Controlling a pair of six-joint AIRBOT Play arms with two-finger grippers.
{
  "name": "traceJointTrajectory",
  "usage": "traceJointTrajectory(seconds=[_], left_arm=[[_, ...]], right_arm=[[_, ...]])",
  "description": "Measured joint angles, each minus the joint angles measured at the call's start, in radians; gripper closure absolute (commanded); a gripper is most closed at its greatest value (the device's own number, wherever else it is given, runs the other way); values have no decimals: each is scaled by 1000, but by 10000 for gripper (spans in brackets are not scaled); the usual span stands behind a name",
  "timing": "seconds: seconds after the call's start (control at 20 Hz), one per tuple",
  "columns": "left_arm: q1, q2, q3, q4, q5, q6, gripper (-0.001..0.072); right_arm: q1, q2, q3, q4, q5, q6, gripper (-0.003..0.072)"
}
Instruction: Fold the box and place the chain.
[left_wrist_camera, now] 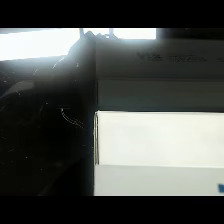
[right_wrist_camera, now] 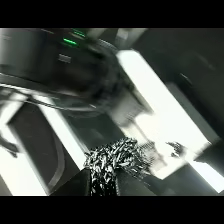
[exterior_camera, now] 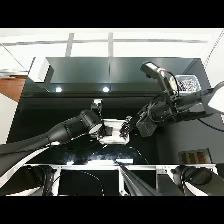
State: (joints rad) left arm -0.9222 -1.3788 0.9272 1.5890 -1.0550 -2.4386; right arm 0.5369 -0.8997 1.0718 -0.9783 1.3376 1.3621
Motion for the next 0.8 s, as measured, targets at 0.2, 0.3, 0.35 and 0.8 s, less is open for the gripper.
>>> traceJointTrajectory(seconds=[0.2, 0.3, 0.35, 0.8], left_arm=[[0, 0, 0, 0, 0, 0, 686], [0, 0, 0, 0, 0, 0, 686], [0, 0, 0, 0, 0, 0, 686], [0, 0, 0, 0, 0, 0, 686]], right_arm=[[10, -8, -54, -59, 6, 25, 648], [20, -14, -98, -40, -24, 29, 648], [27, -22, -119, -21, -47, 28, 648], [63, -109, -172, 117, -193, -41, 648]])
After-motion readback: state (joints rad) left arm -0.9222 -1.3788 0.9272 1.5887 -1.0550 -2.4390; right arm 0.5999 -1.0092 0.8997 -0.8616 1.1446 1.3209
